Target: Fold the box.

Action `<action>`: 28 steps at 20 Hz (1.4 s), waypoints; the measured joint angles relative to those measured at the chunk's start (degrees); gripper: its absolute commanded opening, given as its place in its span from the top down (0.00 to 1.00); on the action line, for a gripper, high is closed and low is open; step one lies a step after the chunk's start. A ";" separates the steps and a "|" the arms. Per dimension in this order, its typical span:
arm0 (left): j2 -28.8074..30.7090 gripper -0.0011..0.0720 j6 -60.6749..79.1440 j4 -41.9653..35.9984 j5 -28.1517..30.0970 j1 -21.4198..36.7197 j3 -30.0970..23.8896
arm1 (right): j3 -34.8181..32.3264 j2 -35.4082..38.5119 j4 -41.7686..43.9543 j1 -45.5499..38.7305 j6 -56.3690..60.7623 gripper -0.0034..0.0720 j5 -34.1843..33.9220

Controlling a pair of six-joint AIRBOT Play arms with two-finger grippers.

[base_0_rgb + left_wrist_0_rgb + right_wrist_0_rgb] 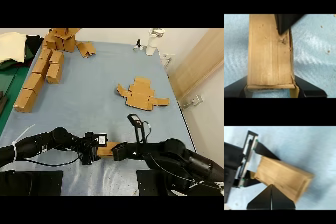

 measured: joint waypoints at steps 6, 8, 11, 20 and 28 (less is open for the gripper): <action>0.00 0.22 0.00 -0.02 0.02 0.00 0.00 | 6.99 0.94 -21.09 -3.08 10.99 0.95 -26.03; 0.00 0.22 0.00 0.00 0.02 0.00 0.00 | 7.78 0.61 -22.91 -4.76 12.79 0.95 -29.75; 0.00 0.22 0.00 0.00 0.02 0.00 0.00 | 8.28 0.00 -24.13 -6.16 15.76 0.95 -32.50; 0.00 0.22 0.00 -0.02 0.07 0.00 0.00 | 8.57 -7.98 -23.52 -7.10 22.69 0.95 -34.14; 3.91 0.22 -11.58 1.55 3.48 1.44 0.96 | 8.59 -12.76 -25.57 -7.43 25.33 0.95 -31.34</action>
